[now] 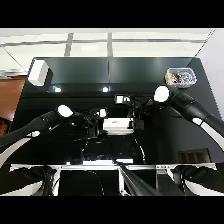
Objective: Fold the box and place the chain.
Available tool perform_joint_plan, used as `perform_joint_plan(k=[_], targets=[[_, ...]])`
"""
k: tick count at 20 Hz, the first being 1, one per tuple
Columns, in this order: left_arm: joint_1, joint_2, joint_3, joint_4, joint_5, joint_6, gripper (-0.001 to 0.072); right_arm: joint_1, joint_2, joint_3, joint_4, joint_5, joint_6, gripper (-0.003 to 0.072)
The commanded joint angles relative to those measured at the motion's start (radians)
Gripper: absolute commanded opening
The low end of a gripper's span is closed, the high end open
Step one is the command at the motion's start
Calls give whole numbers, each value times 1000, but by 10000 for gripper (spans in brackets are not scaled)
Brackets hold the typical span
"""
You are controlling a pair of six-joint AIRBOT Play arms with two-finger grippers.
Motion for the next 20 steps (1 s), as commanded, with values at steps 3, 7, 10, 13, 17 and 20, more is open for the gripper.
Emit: perform_joint_plan(k=[3,7,10,13,17,20], targets=[[0,-1,0,0,-1,-2,463,-1,32,7,5,2,18,586],[0,-1,0,0,-1,-2,463,-14,134,12,5,5,60,585],[0,-1,0,0,-1,-2,463,-20,162,12,11,19,154,585],[0,-1,0,0,-1,-2,463,-20,160,11,110,53,444,501],[0,-1,0,0,-1,-2,464,-53,159,-39,140,-2,852,13],[0,-1,0,0,-1,-2,463,-96,159,-150,372,-149,927,13]])
